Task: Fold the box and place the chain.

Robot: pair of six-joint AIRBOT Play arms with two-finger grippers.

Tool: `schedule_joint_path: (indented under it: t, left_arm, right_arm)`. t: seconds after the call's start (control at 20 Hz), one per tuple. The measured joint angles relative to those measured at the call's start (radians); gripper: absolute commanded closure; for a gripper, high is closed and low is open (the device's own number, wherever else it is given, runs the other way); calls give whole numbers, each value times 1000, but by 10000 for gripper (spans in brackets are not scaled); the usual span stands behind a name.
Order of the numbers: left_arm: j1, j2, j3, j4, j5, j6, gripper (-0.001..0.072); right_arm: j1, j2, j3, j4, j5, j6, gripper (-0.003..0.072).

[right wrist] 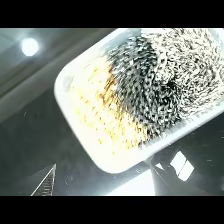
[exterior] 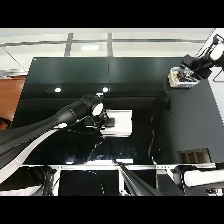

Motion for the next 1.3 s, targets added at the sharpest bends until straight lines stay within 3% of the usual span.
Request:
schedule_joint_path:
  t: [0.1, 0.25, 0.45, 0.85, 0.95, 1.0, 1.05, 1.3]
  left_arm:
    - [0, 0, 0, 0, -3, 0, 681]
    - [0, 0, 0, 0, -9, 0, 681]
    - [0, 0, 0, 0, -23, 0, 681]
    - [0, 0, 0, 0, -26, -1, 681]
    - [0, 0, 0, 0, -26, -1, 681]
    - [0, 0, 0, 0, -26, -1, 681]
    - [0, 0, 0, 0, -26, -1, 681]
    - [0, 0, 0, 0, -26, -1, 681]
  right_arm:
    - [-35, -146, 178, 66, 124, 58, 77]
    - [-56, -270, 319, 120, 206, 127, 78]
    - [-64, -346, 383, 162, 225, 179, 78]
    - [-59, -416, 406, 179, 214, 213, 78]
    - [-58, -424, 407, 180, 212, 212, 232]
    - [-58, -429, 407, 182, 209, 212, 399]
    - [-58, -431, 407, 184, 209, 203, 640]
    - [-63, -408, 416, 202, 211, 81, 667]
